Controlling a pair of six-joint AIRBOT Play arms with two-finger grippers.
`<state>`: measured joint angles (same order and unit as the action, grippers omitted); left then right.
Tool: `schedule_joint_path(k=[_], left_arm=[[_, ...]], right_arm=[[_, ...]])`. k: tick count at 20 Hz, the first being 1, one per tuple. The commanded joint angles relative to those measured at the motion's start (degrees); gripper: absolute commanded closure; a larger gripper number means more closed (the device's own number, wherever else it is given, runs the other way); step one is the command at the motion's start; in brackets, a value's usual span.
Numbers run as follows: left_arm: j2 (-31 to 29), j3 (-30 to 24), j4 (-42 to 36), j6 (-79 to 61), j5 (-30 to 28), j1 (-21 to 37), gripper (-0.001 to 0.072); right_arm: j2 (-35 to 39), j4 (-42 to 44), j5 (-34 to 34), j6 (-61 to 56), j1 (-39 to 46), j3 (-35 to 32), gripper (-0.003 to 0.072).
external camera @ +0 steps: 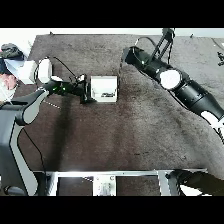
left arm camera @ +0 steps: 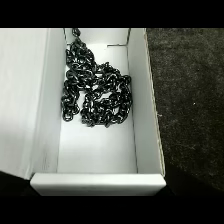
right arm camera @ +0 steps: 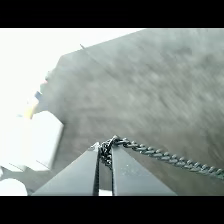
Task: Fold the box and place the chain.
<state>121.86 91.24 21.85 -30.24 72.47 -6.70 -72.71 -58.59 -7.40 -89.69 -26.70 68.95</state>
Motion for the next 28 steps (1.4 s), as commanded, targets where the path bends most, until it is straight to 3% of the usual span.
schedule_joint_path(k=[1, 6, 13, 14, 15, 16, 20, 28], left_arm=[[0.0, 0.0, 0.0, 0.0, 0.0, 0.0, 0.0157], [0.0, 0.0, 0.0, 0.0, 0.0, 0.0, 0.0157], [0.0, 0.0, 0.0, 0.0, 0.0, 0.0, 0.0157], [0.0, 0.0, 0.0, 0.0, 0.0, 0.0, 0.0157], [0.0, 0.0, 0.0, 0.0, 0.0, 0.0, 0.0157], [0.0, 0.0, 0.0, 0.0, 0.0, 0.0, 0.0157], [0.0, 0.0, 0.0, 0.0, 0.0, 0.0, 0.0157], [0.0, 0.0, 0.0, 0.0, 0.0, 0.0, 0.0157]], right_arm=[[0.1, -2.3, 0.6, 0.2, -3.0, 3.6, 0.0675], [-1.6, -3.1, -2.0, -0.1, -5.5, 3.8, 0.0676], [-12.7, -4.3, -9.4, -0.3, -7.9, 2.8, 0.0675], [-13.3, -5.3, -9.4, -0.3, -7.5, 2.1, 0.0556], [-13.6, -5.5, -9.6, -0.3, -6.7, 1.6, 0.0306], [-13.6, -6.3, -10.3, -0.3, -5.7, 1.2, 0.0282], [-13.5, -10.6, -17.9, -0.3, 2.1, -0.1, 0.0285], [-14.4, -10.6, -14.0, -9.6, 22.7, -10.7, 0.0285]])
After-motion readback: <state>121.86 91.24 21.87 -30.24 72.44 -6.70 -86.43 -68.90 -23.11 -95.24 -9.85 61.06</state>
